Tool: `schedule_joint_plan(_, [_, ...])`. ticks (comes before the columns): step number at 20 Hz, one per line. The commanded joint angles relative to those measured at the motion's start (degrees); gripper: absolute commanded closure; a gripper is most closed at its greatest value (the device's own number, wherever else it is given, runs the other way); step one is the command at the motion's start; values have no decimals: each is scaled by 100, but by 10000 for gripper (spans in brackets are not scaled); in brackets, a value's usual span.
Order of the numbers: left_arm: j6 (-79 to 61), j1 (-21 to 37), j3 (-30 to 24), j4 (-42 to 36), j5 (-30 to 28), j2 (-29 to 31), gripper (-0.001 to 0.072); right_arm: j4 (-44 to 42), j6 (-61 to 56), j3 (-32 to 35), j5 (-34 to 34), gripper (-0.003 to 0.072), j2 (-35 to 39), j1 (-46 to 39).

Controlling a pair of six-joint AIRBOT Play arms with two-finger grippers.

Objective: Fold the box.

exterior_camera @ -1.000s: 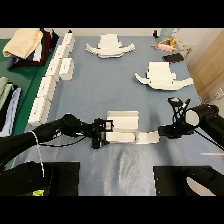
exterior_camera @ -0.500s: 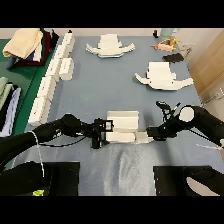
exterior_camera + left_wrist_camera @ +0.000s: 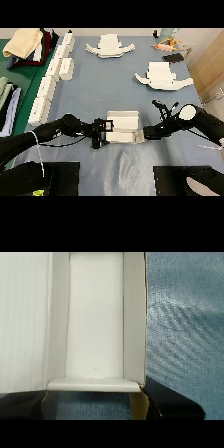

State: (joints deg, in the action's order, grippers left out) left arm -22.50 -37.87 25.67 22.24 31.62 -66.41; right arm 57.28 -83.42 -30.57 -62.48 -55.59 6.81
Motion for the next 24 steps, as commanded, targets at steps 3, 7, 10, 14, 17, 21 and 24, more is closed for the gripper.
schedule_joint_plan(3, [0, 2, -2, 2, 0, -2, 184, -4, 144, -144, -11, 622, 11, 0])
schedule_joint_plan(7, [0, 2, -2, 2, 0, -2, 185, -2, 138, -367, -22, 335, 157, 0])
schedule_joint_plan(10, [0, 2, -2, 2, 0, -2, 185, -9, 138, -374, -164, 335, 221, 2])
schedule_joint_plan(14, [0, 2, -2, 2, 0, -2, 185, -85, 144, -374, -409, 335, 223, 186])
schedule_joint_plan(17, [0, 2, -2, 2, 0, -2, 184, -151, 144, -374, -278, 335, 214, 431])
schedule_joint_plan(21, [0, 2, -2, 2, 0, -2, 185, -131, 136, -376, 59, 280, 13, 787])
schedule_joint_plan(24, [0, 2, -2, 2, 0, -2, 185, 254, -514, -382, 398, 285, -164, 1049])
